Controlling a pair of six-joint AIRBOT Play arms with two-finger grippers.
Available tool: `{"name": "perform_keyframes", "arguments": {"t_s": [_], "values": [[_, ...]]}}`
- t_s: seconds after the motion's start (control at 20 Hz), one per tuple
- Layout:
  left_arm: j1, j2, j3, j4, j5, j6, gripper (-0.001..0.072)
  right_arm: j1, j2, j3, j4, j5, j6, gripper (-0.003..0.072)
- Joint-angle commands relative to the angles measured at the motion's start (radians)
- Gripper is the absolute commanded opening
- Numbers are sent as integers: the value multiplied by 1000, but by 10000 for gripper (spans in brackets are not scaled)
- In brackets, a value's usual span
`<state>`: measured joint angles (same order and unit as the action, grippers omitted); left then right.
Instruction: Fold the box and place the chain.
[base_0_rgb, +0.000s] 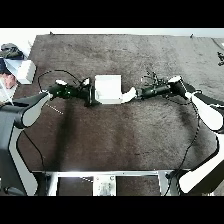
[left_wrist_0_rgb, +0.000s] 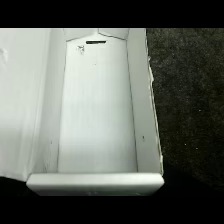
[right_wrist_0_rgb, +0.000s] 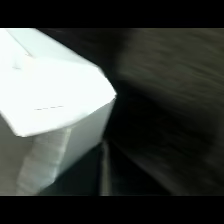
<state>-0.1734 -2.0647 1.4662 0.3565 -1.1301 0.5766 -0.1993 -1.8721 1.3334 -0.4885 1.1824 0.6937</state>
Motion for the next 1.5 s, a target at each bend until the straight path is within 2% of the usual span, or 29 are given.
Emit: {"name": "perform_keyframes", "arguments": {"t_s": [0.0, 0.05, 0.1, 0.15, 0.35, 0.65, 0.8, 1.0, 1.35, 1.45], "values": [[0, 0, 0, 0, 0, 0, 474, 16, -5, -3, 92, 34, -34, 193], [0, 0, 0, 0, 0, 0, 474, 20, -3, -3, 92, 35, -41, 195], [0, 0, 0, 0, 0, 0, 474, 24, -2, -2, 92, 35, -47, 306], [0, 0, 0, 0, 0, 0, 473, 30, -2, 6, 88, 34, -47, 450], [0, 0, 0, 0, 0, 0, 474, 74, -2, 87, 2, 27, -3, 448], [0, 0, 0, 0, 0, 0, 473, 179, -2, 205, -261, -4, 241, 448], [0, 0, 0, 0, 0, 0, 473, 212, -2, 248, -318, -13, 307, 448], [0, 0, 0, 0, 1, 0, 473, 249, -2, 263, -352, -20, 341, 448], [0, 0, 0, 0, 0, 0, 474, 328, -3, 282, -564, -111, 482, 448], [0, 0, 0, 0, 0, 0, 474, 360, -4, 298, -666, -128, 547, 448]]}}
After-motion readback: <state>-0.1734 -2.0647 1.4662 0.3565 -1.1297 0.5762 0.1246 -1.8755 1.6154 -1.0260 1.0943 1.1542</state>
